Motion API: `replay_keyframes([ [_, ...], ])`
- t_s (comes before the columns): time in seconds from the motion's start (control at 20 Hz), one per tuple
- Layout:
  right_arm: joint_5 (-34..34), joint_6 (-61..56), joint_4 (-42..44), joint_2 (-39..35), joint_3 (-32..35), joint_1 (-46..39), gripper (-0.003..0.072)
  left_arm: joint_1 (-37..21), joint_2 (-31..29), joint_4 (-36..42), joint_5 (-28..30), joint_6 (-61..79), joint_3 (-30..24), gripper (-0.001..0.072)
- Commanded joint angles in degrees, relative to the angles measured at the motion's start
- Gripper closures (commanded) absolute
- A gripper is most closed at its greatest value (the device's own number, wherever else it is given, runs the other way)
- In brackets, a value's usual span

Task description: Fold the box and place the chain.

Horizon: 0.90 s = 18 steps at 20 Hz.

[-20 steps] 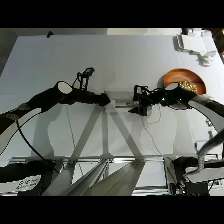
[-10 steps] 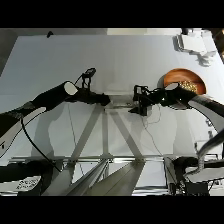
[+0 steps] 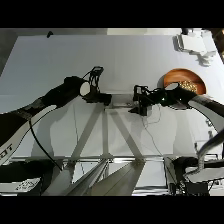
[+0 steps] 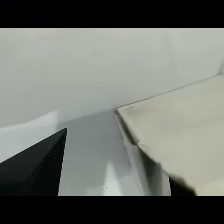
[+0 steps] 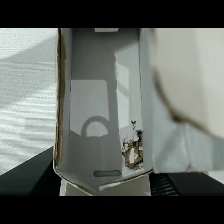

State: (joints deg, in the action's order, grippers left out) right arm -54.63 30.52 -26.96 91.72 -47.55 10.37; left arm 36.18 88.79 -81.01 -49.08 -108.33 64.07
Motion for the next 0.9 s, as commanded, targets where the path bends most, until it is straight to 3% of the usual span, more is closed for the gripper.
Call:
replay_keyframes([
  [0.0,-0.02,-0.02,0.00,0.00,-0.02,0.02,0.0221,2.95,2.73,-6.95,-4.83,-9.79,3.85,0.0081],
  [0.25,0.00,-0.02,0.00,0.00,-0.02,0.02,0.0221,5.03,4.96,-7.52,-5.60,-16.72,4.68,0.0156],
  [0.3,0.00,-0.02,0.00,0.00,-0.02,0.02,0.0221,5.18,5.01,-7.54,-5.62,-16.63,4.68,0.0256],
  [0.4,-0.02,-0.02,0.00,0.00,-0.02,0.02,0.0221,5.33,5.01,-7.74,-5.38,-16.63,4.68,0.0385],
  [0.45,-0.02,-0.02,0.00,0.00,-0.02,0.02,0.0221,5.35,5.01,-7.96,-5.44,-16.63,4.68,0.0519],
  [0.5,-0.02,-0.02,0.00,0.00,-0.02,0.02,0.0221,5.35,5.01,-7.96,-5.60,-16.63,4.68,0.0712],
  [0.7,0.00,-0.02,0.00,0.00,-0.02,0.04,0.0221,5.33,4.94,-7.89,-5.62,-16.46,4.68,0.0688],
  [0.75,0.00,-0.02,0.00,0.00,-0.02,0.02,0.0221,5.31,4.83,-7.48,-5.68,-16.44,4.68,0.0629],
  [0.85,0.00,-0.02,0.00,0.00,-0.02,0.02,0.0221,5.31,4.26,-6.60,-5.90,-16.39,4.68,0.0318],
])
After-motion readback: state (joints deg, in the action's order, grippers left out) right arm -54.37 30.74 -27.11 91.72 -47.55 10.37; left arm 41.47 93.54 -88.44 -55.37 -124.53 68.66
